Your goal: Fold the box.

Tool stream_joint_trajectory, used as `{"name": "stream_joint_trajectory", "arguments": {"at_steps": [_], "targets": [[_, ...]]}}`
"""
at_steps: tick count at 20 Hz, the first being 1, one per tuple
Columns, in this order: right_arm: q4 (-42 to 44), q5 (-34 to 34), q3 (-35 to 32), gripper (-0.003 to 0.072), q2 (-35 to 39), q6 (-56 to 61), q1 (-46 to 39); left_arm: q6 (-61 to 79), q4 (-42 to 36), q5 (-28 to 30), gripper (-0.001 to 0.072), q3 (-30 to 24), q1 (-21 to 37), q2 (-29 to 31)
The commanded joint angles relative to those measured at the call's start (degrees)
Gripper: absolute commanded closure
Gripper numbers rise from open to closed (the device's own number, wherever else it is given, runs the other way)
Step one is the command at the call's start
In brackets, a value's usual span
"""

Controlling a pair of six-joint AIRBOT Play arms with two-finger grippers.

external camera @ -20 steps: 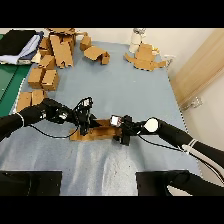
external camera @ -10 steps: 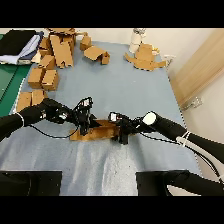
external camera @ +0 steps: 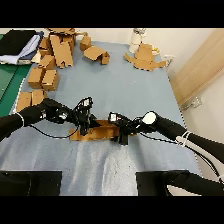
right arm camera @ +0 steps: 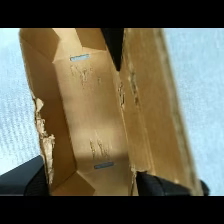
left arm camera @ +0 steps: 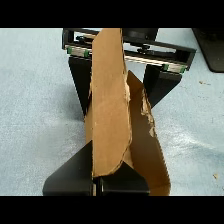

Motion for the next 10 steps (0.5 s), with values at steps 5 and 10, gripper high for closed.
{"name": "stream_joint_trajectory", "arguments": {"at_steps": [5,10], "targets": [[0.0,1.3,0.1,-0.0020,0.0,0.0,0.1,0.0,-0.1,0.0,0.0697,0.1,0.0,0.0],[-1.1,1.4,0.1,-0.0020,0.0,0.0,0.2,0.0,-0.2,0.0,0.0697,0.1,0.0,0.0]]}}
